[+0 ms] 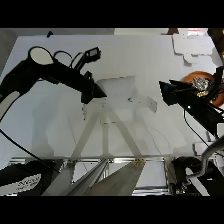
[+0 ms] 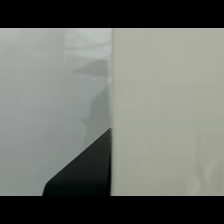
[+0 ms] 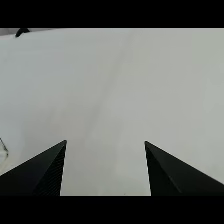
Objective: Fold the box and place the chain.
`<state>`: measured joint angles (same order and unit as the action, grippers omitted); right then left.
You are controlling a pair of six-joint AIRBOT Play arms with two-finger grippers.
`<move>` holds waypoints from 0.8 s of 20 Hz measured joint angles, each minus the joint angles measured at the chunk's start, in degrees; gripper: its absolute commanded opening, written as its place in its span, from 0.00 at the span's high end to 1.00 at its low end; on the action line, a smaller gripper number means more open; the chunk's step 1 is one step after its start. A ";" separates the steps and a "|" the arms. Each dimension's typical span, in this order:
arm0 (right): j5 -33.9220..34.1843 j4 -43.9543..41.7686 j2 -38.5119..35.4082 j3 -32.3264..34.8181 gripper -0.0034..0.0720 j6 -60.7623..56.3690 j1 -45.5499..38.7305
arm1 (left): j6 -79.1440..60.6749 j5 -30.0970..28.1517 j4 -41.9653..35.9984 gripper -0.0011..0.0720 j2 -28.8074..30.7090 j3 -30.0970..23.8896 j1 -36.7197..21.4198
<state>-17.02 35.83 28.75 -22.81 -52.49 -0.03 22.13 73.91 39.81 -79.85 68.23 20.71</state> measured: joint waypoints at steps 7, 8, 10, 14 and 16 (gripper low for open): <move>0.09 1.60 -0.26 0.02 0.27 0.00 0.00 | -7.37 -7.23 3.06 0.98 -5.01 -2.84 4.33; 0.09 1.70 -0.26 0.02 0.27 0.00 0.00 | -9.94 -7.91 2.34 0.98 -5.88 -2.91 4.72; 0.09 1.81 -0.26 0.02 0.27 0.00 0.00 | -13.64 -8.74 0.96 0.98 -7.91 -3.04 5.20; 0.11 1.95 -0.26 0.02 0.27 0.00 0.00 | -17.05 -12.44 -0.98 0.98 -12.00 -3.10 5.57; 0.11 2.58 -0.26 0.02 0.27 0.00 0.00 | -17.70 -14.10 -1.40 0.98 -13.57 -3.13 5.64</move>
